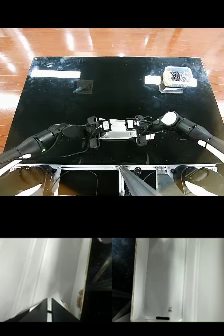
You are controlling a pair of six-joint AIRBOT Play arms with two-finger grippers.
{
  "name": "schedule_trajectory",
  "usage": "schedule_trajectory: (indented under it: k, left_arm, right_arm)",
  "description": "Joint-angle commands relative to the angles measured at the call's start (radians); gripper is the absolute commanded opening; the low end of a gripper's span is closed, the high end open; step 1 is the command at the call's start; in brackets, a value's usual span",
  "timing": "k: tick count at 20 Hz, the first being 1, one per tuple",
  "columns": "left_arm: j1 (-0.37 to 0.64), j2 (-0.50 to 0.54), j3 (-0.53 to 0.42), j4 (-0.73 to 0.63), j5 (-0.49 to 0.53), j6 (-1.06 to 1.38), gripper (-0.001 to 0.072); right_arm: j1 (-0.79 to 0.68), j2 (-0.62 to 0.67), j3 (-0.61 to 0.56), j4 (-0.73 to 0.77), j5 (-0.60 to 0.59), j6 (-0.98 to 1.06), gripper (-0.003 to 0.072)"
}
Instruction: Fold the box and place the chain.
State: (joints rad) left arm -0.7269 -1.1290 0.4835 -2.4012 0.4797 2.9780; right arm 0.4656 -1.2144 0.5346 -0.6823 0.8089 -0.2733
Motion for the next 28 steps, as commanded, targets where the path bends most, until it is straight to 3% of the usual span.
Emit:
schedule_trajectory:
  k: [1,2,3,4,5,7,9,10,11,12,13,17,22,28]
  left_arm:
    - [-0.009,-0.003,0.001,0.002,-0.018,0.000,0.0160]
    - [-0.009,-0.003,0.001,0.002,-0.018,0.000,0.0165]
    - [-0.009,-0.003,0.001,0.002,-0.018,0.000,0.0280]
    - [-0.009,-0.003,0.001,0.002,-0.018,0.000,0.0498]
    - [-0.009,-0.003,0.002,0.002,-0.018,0.000,0.0509]
    - [-0.009,-0.003,0.003,0.002,-0.013,0.000,0.0301]
    - [-0.009,-0.003,0.003,0.002,-0.016,0.000,0.0304]
    - [-0.009,-0.003,0.003,0.002,-0.018,0.000,0.0377]
    - [-0.009,-0.003,0.004,0.002,-0.018,0.000,0.0404]
    - [-0.009,-0.003,0.005,0.002,-0.018,0.000,0.0319]
    - [-0.009,-0.003,0.006,0.003,-0.016,0.000,0.0173]
    - [-0.008,0.001,0.014,0.008,-0.018,-0.001,0.0029]
    - [0.004,0.043,0.014,0.012,-0.013,-0.054,0.0025]
    - [0.032,0.178,0.014,0.034,-0.008,-0.136,0.0024]
  right_arm:
    - [0.000,-0.001,0.001,0.001,-0.001,0.001,0.0543]
    - [0.000,-0.001,0.001,0.001,0.000,0.001,0.0543]
    - [0.000,-0.001,0.001,0.001,0.000,0.001,0.0543]
    - [0.000,-0.001,0.001,0.001,0.000,0.001,0.0543]
    - [0.000,-0.001,0.001,0.001,0.000,0.001,0.0543]
    - [0.000,-0.001,0.001,0.001,0.000,0.001,0.0543]
    - [0.000,-0.001,0.001,0.001,0.000,0.001,0.0543]
    - [0.000,-0.001,0.001,0.001,0.000,0.001,0.0543]
    - [0.000,-0.001,0.001,0.001,0.000,0.001,0.0543]
    - [0.000,-0.001,0.001,0.001,0.000,0.001,0.0543]
    - [0.000,-0.001,0.001,0.001,0.000,0.001,0.0543]
    - [0.000,-0.001,0.001,0.001,0.000,0.002,0.0543]
    - [0.000,-0.001,0.001,0.001,0.000,0.005,0.0543]
    - [0.000,-0.001,0.001,-0.002,-0.001,0.005,0.0543]
